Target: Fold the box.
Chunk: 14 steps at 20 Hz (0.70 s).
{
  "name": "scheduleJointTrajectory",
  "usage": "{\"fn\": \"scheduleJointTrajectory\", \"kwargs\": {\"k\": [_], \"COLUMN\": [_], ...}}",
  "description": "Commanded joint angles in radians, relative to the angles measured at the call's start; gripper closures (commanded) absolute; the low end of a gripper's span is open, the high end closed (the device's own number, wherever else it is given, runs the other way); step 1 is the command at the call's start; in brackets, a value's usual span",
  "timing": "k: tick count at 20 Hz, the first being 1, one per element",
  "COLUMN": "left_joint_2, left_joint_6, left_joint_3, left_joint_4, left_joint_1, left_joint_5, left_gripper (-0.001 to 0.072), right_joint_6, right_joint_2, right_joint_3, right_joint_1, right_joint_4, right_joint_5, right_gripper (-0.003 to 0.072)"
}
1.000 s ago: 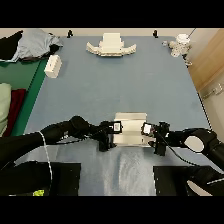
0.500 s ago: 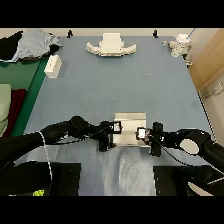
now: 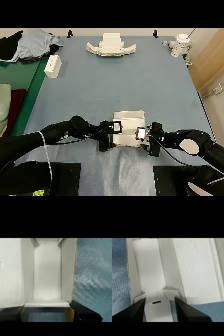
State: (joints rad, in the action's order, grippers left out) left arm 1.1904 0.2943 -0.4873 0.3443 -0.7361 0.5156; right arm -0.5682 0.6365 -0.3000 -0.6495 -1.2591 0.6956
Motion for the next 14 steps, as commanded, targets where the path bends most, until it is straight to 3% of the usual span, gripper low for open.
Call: {"fn": "scheduleJointTrajectory", "kwargs": {"k": [1,2,4,5,12,14], "left_joint_2": [-0.001,-0.001,-0.001,-0.001,-0.001,-0.001], "left_joint_6": [0.001,0.001,0.001,0.001,0.001,0.001], "left_joint_3": [-0.001,-0.001,-0.001,-0.001,-0.001,-0.001], "left_joint_4": [0.0,0.0,0.0,0.0,0.0,0.0], "left_joint_1": [0.001,0.001,0.001,0.001,0.001,0.001], "left_joint_5": [0.0,0.0,0.0,0.0,0.0,0.0], "left_gripper": [0.0232,0.0232,0.0232,0.0233,0.0233,0.0232], "right_joint_6": [-0.041,-0.101,-0.277,-0.383,-1.102,-1.289], "right_joint_2": [-0.004,-0.01,-0.021,-0.023,-0.042,-0.038], "right_joint_3": [-0.001,-0.005,-0.036,-0.057,-0.183,-0.193], "right_joint_1": [0.0,0.0,0.0,0.0,0.032,0.106], "right_joint_4": [0.001,-0.018,-0.098,-0.157,-0.597,-0.65], "right_joint_5": [0.036,0.067,0.188,0.261,0.537,0.621], "right_gripper": [0.0114,0.0173,0.0547,0.0655,0.0681,0.0681]}}
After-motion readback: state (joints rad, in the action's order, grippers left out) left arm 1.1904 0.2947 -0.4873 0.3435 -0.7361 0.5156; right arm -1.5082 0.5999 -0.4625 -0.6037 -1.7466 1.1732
